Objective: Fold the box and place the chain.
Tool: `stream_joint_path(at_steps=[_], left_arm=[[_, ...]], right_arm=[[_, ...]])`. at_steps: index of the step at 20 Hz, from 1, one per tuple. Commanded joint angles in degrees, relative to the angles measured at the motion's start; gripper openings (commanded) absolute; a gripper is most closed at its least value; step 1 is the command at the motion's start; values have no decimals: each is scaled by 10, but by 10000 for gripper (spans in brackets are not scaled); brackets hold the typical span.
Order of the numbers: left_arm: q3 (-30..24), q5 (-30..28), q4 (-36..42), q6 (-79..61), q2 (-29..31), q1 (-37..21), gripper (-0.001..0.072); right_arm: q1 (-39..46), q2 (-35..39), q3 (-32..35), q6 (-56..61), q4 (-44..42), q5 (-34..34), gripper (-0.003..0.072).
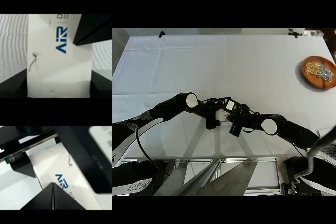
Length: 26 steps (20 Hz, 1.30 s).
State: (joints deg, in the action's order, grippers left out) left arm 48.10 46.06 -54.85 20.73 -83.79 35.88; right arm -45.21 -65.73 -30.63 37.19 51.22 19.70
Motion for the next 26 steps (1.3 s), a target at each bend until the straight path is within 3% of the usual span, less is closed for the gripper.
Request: stream_joint_path(at_steps=[1,9,14,18,23,26], left_arm=[[1,0,2,1,0,-1,348],[1,0,2,1,0,-1,348],[1,1,2,1,0,-1,348],[1,0,2,1,0,-1,348],[1,1,3,1,0,-1,348],[1,3,4,1,0,-1,348]], right_arm=[[-4,-1,10,0,17,1,11],[-4,10,16,15,36,-24,11],[9,120,16,44,41,-7,11],[101,203,16,185,55,179,10],[242,214,16,382,132,445,12],[304,214,16,427,188,524,12]])
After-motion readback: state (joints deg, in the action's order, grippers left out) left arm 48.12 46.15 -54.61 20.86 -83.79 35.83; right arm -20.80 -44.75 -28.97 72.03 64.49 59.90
